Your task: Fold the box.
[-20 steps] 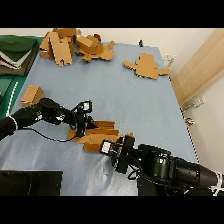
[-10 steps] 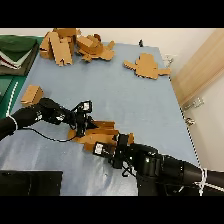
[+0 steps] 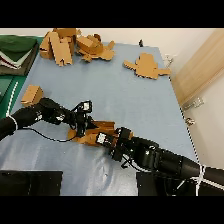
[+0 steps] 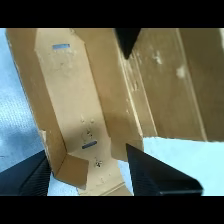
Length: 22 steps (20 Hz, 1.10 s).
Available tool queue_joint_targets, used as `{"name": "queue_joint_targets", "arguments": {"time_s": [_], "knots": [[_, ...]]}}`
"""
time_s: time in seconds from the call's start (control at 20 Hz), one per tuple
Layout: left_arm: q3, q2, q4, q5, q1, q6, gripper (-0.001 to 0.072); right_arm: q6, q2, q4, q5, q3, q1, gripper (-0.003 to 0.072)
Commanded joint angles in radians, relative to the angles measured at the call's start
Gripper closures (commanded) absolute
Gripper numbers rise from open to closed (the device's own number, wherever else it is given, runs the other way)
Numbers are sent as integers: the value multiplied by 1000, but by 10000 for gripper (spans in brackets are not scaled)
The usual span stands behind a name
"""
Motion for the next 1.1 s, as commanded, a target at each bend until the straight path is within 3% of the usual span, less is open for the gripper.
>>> {"name": "queue_joint_targets", "arguments": {"time_s": [0.0,0.35,0.55,1.05], "knots": [[0,0,0,0,0,0,694,3,-1,11,-12,1,-6,-18],[0,0,0,1,0,0,694,4,-1,36,-15,1,-6,-18],[0,0,0,0,0,0,694,71,-1,24,-113,1,-6,-19],[0,0,0,1,0,0,694,75,-2,39,-81,1,-6,-17]]}}
